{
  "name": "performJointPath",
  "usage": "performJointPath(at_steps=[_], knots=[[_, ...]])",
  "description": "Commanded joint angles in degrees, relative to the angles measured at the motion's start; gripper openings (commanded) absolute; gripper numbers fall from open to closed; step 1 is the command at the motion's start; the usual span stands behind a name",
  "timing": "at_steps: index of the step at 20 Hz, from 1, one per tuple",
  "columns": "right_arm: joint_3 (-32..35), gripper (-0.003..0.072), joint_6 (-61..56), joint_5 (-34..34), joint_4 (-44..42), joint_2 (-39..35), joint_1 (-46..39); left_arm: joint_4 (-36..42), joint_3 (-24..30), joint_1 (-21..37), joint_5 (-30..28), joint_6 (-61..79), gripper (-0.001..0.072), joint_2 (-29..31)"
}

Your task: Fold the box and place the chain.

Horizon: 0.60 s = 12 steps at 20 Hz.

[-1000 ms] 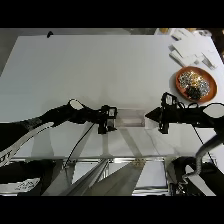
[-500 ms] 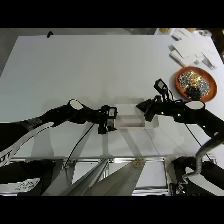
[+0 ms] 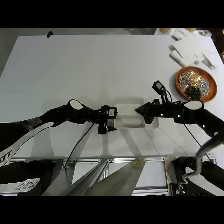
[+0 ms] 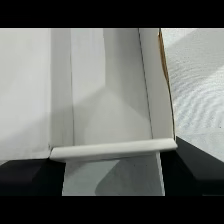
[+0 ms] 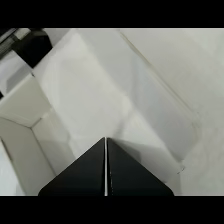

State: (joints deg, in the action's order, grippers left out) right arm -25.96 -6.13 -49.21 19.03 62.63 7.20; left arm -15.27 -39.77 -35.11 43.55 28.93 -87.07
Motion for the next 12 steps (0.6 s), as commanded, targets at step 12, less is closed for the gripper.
performJointPath(at_steps=[12], knots=[[-0.09,0.0283,7.54,-5.35,43.43,-16.26,1.25,0.02,0.02,0.0,0.0,0.0,0.0009,0.0]])
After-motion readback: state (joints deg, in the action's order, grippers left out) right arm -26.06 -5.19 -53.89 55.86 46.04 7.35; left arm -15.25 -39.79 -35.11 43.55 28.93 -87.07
